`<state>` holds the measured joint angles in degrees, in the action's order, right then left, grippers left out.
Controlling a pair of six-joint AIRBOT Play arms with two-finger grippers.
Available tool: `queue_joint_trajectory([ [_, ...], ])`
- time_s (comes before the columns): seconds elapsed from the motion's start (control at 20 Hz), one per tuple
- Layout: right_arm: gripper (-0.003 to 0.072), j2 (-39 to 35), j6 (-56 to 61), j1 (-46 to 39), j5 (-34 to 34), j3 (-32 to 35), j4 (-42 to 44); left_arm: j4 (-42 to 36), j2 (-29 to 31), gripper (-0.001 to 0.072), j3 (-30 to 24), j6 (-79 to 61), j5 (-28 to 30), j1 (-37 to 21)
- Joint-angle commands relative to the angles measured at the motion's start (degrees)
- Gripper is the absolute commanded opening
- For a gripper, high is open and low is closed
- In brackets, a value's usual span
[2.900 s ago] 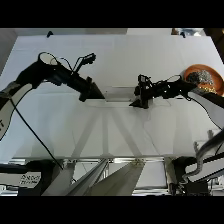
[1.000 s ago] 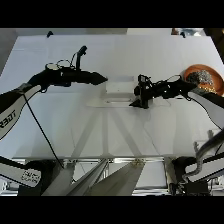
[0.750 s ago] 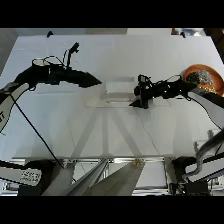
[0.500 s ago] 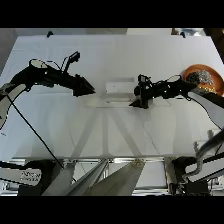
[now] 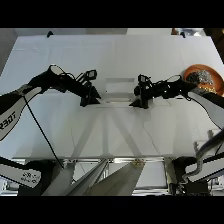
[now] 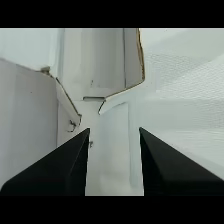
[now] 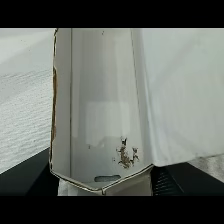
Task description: Fold the box and place the chain.
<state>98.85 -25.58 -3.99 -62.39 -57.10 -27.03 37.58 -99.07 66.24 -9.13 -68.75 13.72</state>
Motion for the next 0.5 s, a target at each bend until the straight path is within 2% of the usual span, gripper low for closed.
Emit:
queue_joint_trajectory([
  [0.0,0.0538,0.02,0.02,-0.02,0.02,-0.04,0.02,0.74,-1.18,0.0354,-0.02,-4.96,4.17,2.45],
  [0.45,0.0538,0.02,0.02,-0.02,0.0,-0.04,0.02,0.66,-1.16,0.0331,-0.02,-5.99,3.65,2.54],
])
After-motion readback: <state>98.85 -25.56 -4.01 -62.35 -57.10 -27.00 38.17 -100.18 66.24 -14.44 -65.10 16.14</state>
